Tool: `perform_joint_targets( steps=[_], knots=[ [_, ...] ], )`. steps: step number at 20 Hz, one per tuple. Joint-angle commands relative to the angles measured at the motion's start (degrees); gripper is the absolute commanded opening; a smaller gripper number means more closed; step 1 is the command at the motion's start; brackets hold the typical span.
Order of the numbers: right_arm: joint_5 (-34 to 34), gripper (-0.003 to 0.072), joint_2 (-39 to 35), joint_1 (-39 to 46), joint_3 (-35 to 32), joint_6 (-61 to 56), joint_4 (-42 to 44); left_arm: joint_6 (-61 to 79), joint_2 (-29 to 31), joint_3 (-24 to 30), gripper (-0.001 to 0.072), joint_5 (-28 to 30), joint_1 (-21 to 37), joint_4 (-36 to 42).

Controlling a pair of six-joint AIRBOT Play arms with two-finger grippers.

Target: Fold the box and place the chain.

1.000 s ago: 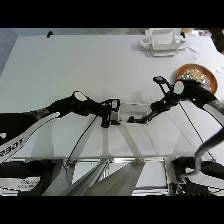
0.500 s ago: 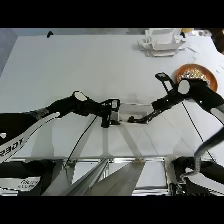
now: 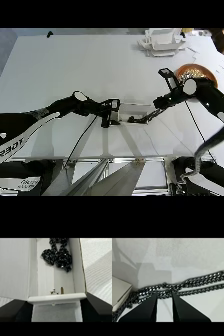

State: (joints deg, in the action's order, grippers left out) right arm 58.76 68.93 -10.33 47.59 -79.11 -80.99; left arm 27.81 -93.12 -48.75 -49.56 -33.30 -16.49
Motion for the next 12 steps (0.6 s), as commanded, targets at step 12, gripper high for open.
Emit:
perform_joint_targets(
  steps=[12],
  knots=[
    [2.0, 0.0197, 7.2, -3.5, -0.3, -6.4, -2.6, 0.0, 0.0, 0.0, 0.0085, 0.0, 0.0, 0.0]
  ],
)
